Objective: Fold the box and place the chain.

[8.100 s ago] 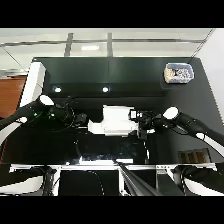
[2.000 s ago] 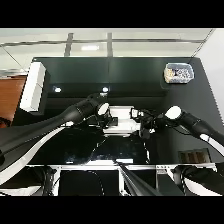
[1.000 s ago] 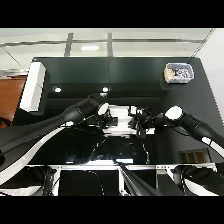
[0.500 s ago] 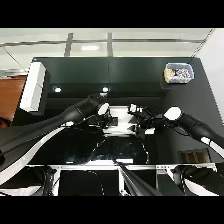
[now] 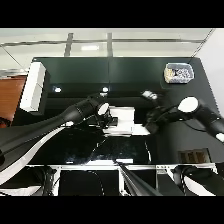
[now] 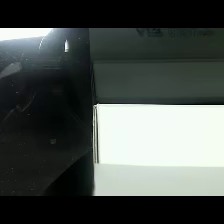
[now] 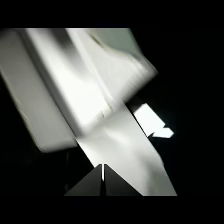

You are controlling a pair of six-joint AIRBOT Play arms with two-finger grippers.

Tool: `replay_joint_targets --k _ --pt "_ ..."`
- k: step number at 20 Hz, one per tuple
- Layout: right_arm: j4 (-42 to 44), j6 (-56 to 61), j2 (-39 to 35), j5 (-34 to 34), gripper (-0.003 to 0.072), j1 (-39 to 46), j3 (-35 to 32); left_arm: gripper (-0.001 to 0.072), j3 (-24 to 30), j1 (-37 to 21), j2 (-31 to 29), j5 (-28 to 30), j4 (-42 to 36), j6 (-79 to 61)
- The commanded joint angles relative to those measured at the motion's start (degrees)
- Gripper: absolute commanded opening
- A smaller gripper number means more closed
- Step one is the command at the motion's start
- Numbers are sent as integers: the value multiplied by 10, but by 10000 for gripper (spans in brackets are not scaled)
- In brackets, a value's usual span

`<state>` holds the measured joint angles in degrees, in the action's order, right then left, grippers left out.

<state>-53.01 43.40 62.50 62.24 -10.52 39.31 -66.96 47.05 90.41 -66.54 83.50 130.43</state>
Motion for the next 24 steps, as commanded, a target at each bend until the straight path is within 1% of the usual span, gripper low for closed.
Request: replay_joint_targets --k 1,3,4,5,6,8,10,13,15,16,18,19,20,21,22,24 --pt "-71 217 -19 55 14 174 -12 24 0 -1 0 0 0 0" --pt "34 232 -17 18 13 282 -63 25 0 -1 0 0 0 -5" --pt "76 232 -12 14 13 317 -85 25 0 -1 0 0 0 -11" --pt "99 229 -4 15 13 337 -102 24 0 -1 0 0 0 -14" --pt "99 228 8 16 13 341 -116 24 0 -1 0 0 0 -14" --pt "101 223 38 22 13 321 -134 24 0 -1 0 0 0 -14" --pt "125 188 74 31 13 274 -135 24 0 -1 0 0 0 -14" --pt "217 141 112 22 14 190 -135 24 0 -1 0 0 0 -14" --pt "277 111 114 14 14 146 -129 24 0 -1 0 0 0 -14" --pt "281 102 114 17 14 132 -117 24 0 -1 0 0 0 -14" --pt "260 102 114 33 19 122 -83 25 0 -1 0 0 0 -14" --pt "247 102 114 49 203 122 -66 24 0 -1 0 0 0 -14" --pt "240 102 114 68 501 122 -53 24 0 -1 0 0 0 -14" --pt "238 101 114 90 575 122 -41 24 0 -1 0 0 0 -14" --pt "239 102 114 106 574 122 -34 24 0 -1 0 -1 0 -14" --pt "240 106 114 115 560 122 -31 25 0 -1 0 0 0 -14"
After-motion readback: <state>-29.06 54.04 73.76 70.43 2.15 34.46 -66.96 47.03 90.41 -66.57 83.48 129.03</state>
